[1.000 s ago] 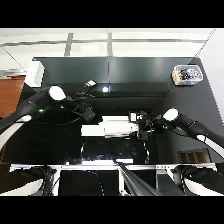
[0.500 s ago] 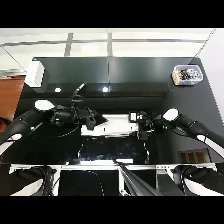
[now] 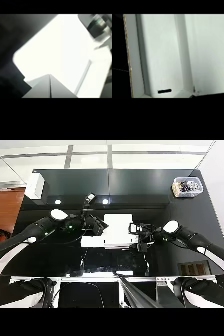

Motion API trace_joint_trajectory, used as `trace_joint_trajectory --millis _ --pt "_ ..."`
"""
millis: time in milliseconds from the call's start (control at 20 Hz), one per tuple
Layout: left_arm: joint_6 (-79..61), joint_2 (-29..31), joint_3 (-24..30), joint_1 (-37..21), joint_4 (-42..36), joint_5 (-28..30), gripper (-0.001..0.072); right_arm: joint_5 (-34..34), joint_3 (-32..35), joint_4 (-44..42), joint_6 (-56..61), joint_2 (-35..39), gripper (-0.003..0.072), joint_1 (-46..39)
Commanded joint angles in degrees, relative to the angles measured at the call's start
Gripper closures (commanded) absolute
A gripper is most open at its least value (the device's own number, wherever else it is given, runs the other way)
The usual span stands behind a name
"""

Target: Fold the box and place the chain.

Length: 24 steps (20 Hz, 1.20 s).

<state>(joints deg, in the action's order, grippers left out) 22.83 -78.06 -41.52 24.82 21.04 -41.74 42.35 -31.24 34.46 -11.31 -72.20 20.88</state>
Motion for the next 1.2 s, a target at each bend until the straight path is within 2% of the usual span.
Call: trace_joint_trajectory --millis 0,500,850,950,1150 --pt "3.37 -2.8 -0.44 0.31 4.0 -3.96 0.0687 -0.02 0.0 0.0 0.13 0.0 0.0559 0.07" --pt "4.66 -2.75 -0.5 0.0 4.04 -6.16 0.0687 0.02 0.0 -0.02 0.15 0.0 0.0559 0.07" --pt "4.66 -1.22 -0.5 -2.99 4.11 -6.36 0.0689 0.48 0.0 0.02 0.13 0.0 0.0559 0.07" --pt "4.7 1.22 -0.5 -5.05 5.25 -6.34 0.069 0.52 0.0 0.02 0.15 0.0 0.0559 0.07" --pt "11.5 10.64 -0.44 -11.63 14.6 -6.71 0.069 0.5 0.0 0.02 0.15 0.0 0.0559 0.07"
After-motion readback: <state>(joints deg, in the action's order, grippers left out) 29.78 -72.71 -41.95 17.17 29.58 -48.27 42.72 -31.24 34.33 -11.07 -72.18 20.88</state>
